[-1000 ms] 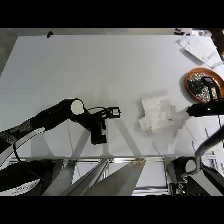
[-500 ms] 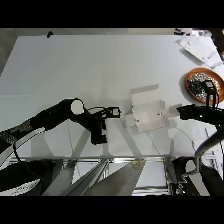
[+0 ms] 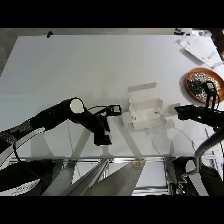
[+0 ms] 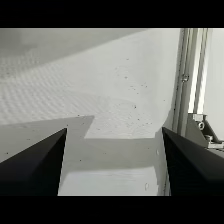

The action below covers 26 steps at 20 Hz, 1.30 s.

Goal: Fold the box and place the chain.

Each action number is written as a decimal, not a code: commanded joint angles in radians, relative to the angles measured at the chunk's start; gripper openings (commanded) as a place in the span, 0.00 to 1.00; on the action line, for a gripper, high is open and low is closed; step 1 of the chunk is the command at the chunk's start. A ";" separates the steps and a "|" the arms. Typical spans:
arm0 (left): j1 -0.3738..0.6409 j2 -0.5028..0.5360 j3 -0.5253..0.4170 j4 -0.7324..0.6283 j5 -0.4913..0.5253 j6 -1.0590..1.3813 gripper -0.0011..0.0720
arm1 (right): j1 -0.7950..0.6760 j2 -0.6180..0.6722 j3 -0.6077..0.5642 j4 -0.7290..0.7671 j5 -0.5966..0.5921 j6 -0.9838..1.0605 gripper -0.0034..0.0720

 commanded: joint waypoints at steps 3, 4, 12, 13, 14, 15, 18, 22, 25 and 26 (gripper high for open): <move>-0.001 0.000 0.001 -0.018 -0.019 -0.021 0.87 | 0.001 0.001 -0.002 0.007 -0.002 -0.002 0.06; -0.001 0.000 0.001 -0.018 -0.020 -0.021 0.79 | 0.001 0.001 -0.002 0.007 0.000 -0.002 0.06; 0.163 -0.005 0.044 -0.274 0.240 -0.084 0.80 | 0.002 0.001 -0.002 0.014 0.024 -0.004 0.06; 0.196 -0.014 0.080 -0.271 0.213 -0.112 0.81 | 0.001 0.001 -0.002 0.013 0.029 -0.005 0.06; 0.232 -0.030 0.124 -0.272 0.168 -0.104 0.81 | 0.002 0.001 -0.002 0.014 0.034 -0.008 0.06; 0.260 -0.051 0.167 -0.272 0.132 -0.100 0.82 | 0.002 0.001 -0.002 0.014 0.035 -0.008 0.06; 0.305 -0.153 0.303 -0.272 0.051 -0.086 0.82 | 0.002 0.001 -0.002 0.014 0.035 -0.009 0.06; 0.285 -0.356 0.472 -0.290 -0.064 -0.080 0.89 | 0.053 0.000 -0.002 0.010 0.026 -0.011 0.06; 0.253 -0.473 0.554 -0.318 -0.102 -0.053 0.90 | 0.139 0.000 -0.002 -0.024 0.014 -0.008 0.06; 0.243 -0.489 0.562 -0.317 -0.108 -0.043 0.90 | 0.161 0.000 -0.002 -0.029 0.001 0.002 0.06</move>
